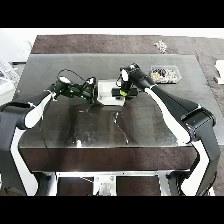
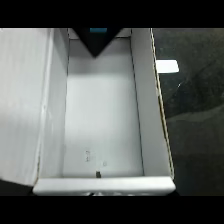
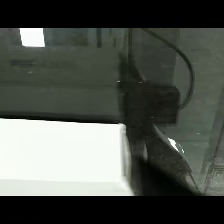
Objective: Fold the box and place the chain.
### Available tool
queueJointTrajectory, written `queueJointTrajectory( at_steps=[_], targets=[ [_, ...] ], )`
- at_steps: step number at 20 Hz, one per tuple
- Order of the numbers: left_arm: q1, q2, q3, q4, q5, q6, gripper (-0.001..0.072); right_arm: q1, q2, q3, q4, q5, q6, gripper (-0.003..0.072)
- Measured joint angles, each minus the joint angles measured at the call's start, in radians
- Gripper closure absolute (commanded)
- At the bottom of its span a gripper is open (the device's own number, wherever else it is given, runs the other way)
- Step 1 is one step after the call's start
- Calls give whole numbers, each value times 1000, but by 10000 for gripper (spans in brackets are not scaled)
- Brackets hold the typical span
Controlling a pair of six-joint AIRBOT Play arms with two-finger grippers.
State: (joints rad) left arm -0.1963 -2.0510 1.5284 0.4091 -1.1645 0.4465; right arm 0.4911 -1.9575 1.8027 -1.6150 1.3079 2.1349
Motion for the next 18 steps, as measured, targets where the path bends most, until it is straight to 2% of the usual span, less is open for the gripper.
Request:
queueJointTrajectory(
  at_steps=[5, 10, 15, 18],
  targets=[
    [2, 0, 0, 1, 1, 0, 225, -1, 41, 2, 0, -1, -18, 186],
    [2, 0, 0, 1, 1, 0, 225, -2, 153, 5, -34, -56, -103, 186],
    [2, 0, 0, 1, 1, 0, 225, -29, 248, 5, -275, -143, -286, 186],
    [2, 0, 0, 1, 1, -1, 225, -94, 268, 1, -364, -166, -367, 196]
  ],
)
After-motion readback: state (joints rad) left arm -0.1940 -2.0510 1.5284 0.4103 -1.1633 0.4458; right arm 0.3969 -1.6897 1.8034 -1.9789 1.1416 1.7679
